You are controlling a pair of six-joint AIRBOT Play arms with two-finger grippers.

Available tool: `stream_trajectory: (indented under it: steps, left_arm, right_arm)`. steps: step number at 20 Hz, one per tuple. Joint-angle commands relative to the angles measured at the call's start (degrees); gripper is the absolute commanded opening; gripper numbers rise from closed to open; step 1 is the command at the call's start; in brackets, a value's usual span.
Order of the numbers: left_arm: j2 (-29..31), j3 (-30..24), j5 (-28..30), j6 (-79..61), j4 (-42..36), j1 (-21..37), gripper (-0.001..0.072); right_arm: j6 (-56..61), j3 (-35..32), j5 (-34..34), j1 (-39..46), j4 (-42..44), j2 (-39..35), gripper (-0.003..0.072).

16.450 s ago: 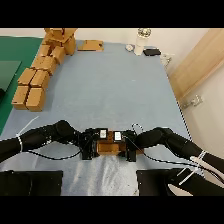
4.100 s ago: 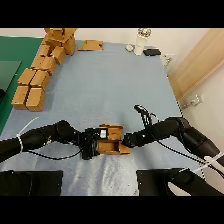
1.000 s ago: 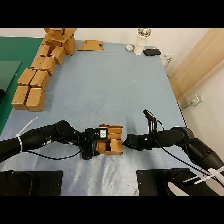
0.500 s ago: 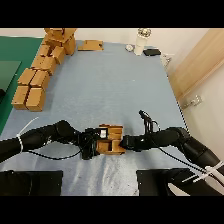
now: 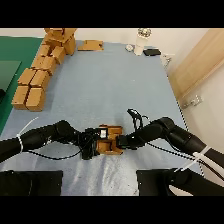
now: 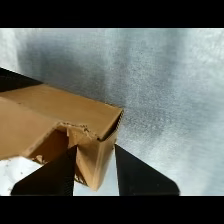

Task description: Fold the box.

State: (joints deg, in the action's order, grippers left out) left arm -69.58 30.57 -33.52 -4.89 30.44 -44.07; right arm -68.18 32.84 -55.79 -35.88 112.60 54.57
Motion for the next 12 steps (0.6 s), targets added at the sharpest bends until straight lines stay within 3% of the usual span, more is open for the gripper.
stream_trajectory:
  steps: [1,12]
  left_arm:
    - [0.04,-0.02,0.00,-0.02,0.00,0.00,0.0499]
    - [0.04,-0.02,0.00,-0.02,0.00,0.00,0.0499]
  right_arm:
    - [7.34,4.20,-2.38,-4.09,-5.97,4.81,0.0372]
    - [28.33,17.53,-16.11,-13.03,-13.79,16.57,0.0372]
